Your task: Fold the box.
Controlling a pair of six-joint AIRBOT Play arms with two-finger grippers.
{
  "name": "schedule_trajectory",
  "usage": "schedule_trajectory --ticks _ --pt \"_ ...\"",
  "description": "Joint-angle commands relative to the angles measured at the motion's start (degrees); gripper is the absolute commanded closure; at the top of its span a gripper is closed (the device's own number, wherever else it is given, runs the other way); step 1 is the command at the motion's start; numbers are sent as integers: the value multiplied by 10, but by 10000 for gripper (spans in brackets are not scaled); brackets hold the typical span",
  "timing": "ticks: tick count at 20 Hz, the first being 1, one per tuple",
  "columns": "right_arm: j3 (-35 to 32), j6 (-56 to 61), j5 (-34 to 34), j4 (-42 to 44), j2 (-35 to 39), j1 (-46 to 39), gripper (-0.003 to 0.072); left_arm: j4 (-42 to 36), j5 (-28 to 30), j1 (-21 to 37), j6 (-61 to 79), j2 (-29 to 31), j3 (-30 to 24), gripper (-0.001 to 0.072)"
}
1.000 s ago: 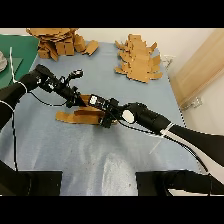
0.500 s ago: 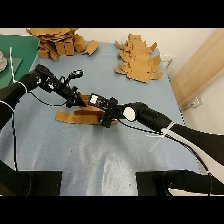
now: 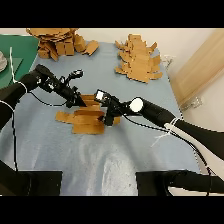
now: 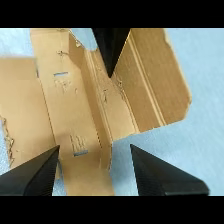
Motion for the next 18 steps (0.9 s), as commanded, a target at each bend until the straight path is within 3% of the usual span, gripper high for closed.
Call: schedule_trajectory --ticks 1,4,6,9,12,16,18 --pt "5 -75 31 73 -12 -21 -5 0 0 0 0 0 0 696" --pt "12 -77 43 82 -26 -21 -5 0 0 0 0 0 0 696" --pt "12 -69 103 76 -16 -24 -4 0 0 0 0 0 0 696" --pt "3 -22 120 -10 14 -5 -4 0 0 0 0 0 0 696" --pt "-30 23 72 -79 53 43 -4 0 0 0 0 0 0 696" --pt "-123 251 -80 -287 123 159 -2 0 0 0 0 0 0 696" --pt "-153 261 -142 -302 127 193 -3 0 0 0 0 0 0 696"
